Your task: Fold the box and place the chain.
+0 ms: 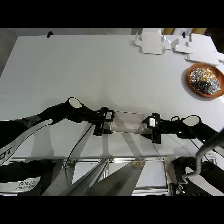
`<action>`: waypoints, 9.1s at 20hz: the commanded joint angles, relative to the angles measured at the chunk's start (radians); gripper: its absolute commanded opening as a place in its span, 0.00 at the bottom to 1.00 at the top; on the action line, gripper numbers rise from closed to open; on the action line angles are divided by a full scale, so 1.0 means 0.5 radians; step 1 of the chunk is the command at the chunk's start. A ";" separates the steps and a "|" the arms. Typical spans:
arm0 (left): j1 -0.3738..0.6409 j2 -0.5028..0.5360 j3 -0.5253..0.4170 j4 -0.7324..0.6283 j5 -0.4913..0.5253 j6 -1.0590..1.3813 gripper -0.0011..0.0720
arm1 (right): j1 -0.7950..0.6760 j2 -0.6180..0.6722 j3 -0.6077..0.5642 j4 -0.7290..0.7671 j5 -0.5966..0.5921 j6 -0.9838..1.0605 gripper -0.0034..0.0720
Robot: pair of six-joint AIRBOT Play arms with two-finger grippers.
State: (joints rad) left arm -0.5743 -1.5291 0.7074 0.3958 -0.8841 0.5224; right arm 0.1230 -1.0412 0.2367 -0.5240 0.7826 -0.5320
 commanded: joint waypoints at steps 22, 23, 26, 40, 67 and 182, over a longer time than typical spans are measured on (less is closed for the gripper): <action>-0.002 -0.002 0.001 0.002 -0.005 0.002 0.30 | -0.001 1.009 0.000 -0.884 0.420 1.385 0.95; -0.002 -0.002 0.001 0.002 -0.005 0.002 0.30 | -0.001 1.076 0.000 -0.813 0.465 1.386 0.90; -0.002 -0.002 0.001 0.002 -0.005 0.002 0.30 | 0.002 1.176 0.000 -0.449 0.495 1.386 0.90; -0.002 -0.002 0.001 0.002 -0.005 0.002 0.30 | 0.062 0.288 0.281 0.672 0.063 1.131 0.07; -0.002 -0.002 0.001 0.002 -0.005 0.002 0.30 | 0.257 0.534 0.343 -0.847 0.401 1.229 0.43; -0.002 -0.002 0.001 0.002 -0.005 0.002 0.30 | 1.240 -0.312 0.916 -1.991 0.394 6.413 0.46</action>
State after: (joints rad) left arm -0.5747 -1.5291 0.7074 0.3962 -0.8864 0.5213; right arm 0.7422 -1.1965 0.6937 -1.5093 0.9825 2.6469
